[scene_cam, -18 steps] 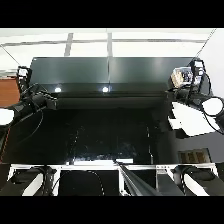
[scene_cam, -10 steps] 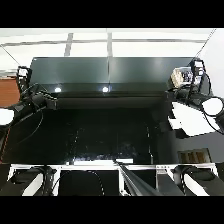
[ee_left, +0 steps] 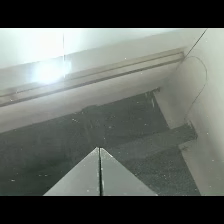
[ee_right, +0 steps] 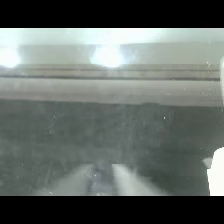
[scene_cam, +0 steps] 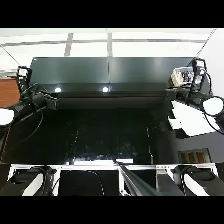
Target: Fold the box and place the chain.
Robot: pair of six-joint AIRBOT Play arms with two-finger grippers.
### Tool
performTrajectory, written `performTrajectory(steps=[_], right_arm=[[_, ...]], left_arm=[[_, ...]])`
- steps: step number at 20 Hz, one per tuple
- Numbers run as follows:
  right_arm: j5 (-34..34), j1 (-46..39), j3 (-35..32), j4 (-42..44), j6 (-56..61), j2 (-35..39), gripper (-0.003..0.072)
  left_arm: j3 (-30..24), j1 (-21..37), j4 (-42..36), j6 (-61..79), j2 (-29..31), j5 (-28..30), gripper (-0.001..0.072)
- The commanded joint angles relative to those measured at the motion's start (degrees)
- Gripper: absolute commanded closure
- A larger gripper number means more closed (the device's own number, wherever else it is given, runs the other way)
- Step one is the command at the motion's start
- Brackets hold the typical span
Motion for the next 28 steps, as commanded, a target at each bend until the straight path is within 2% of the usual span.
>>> performTrajectory(steps=[1, 3, 5, 6, 7, 8, 11, 12, 14, 17, 19, 21, 23, 24, 26, 28], right_arm=[[-0.85, -0.59, -0.02, -3.08, 0.0, -0.04, -0.0034], [0.61, -3.23, 0.0, -10.82, 1.92, -0.24, -0.0034], [1.03, -11.15, 0.17, -22.82, 14.84, -1.53, -0.0034], [1.31, -17.35, 1.03, -27.56, 20.28, -2.91, -0.0034], [2.14, -24.41, 2.86, -28.0, 21.86, -4.9, -0.0034], [3.67, -30.97, 5.38, -26.08, 21.77, -7.28, -0.0034], [13.03, -47.32, 16.44, -15.45, 13.22, -17.16, -0.0034], [17.84, -50.99, 20.87, -10.67, 7.13, -21.31, -0.0034], [28.11, -55.69, 29.2, -7.37, -0.02, -29.7, -0.0034], [40.72, -58.1, 39.32, -7.1, -8.61, -40.37, -0.0034], [46.4, -57.77, 42.66, -4.31, -19.08, -44.81, -0.0034], [48.06, -57.29, 43.41, 0.35, -27.69, -46.97, -0.0034], [47.47, -56.61, 43.43, 1.84, -30.18, -47.71, -0.0034], [47.43, -56.35, 43.43, 1.68, -30.6, -47.93, 0.01], [47.52, -56.04, 43.45, 1.62, -31.01, -47.95, 0.0433], [50.27, -55.89, 43.45, 1.4, -31.01, -47.58, 0.0594]], left_arm=[[-0.02, -0.11, -0.17, 0.04, 0.04, 0.66, 0.0687], [-0.02, -0.11, -0.37, -0.11, 0.04, 2.93, 0.0687], [-0.02, -0.11, -0.31, -0.22, -0.17, 3.21, 0.068], [-0.02, -0.11, -0.31, -0.22, -0.46, 3.13, 0.053], [-0.02, -0.11, -0.31, -0.87, -0.85, 2.91, 0.0143], [-0.02, -0.11, -0.31, -1.97, -1.46, 2.91, -0.0004], [-0.02, -0.11, -0.31, -3.69, -4.0, 2.71, -0.0004], [-0.02, -0.11, -0.31, -3.69, -4.83, 2.71, -0.0004], [-0.02, -0.11, -0.31, -3.67, -6.47, 2.73, -0.0004], [-0.02, -0.11, -0.31, -3.67, -8.26, 2.71, -0.0004], [-0.02, -0.13, -0.33, -3.96, -9.01, 2.67, -0.0004], [0.0, -0.13, -0.33, -5.44, -9.25, 2.56, -0.0003], [0.0, -0.11, -0.33, -5.42, -9.25, 1.95, -0.0003], [0.0, -0.11, -0.33, -5.42, -9.25, 1.51, -0.0003], [0.0, -0.13, -0.33, -5.42, -9.25, 0.9, -0.0003], [0.0, -0.11, -0.33, -5.4, -9.25, 0.09, -0.0003]])
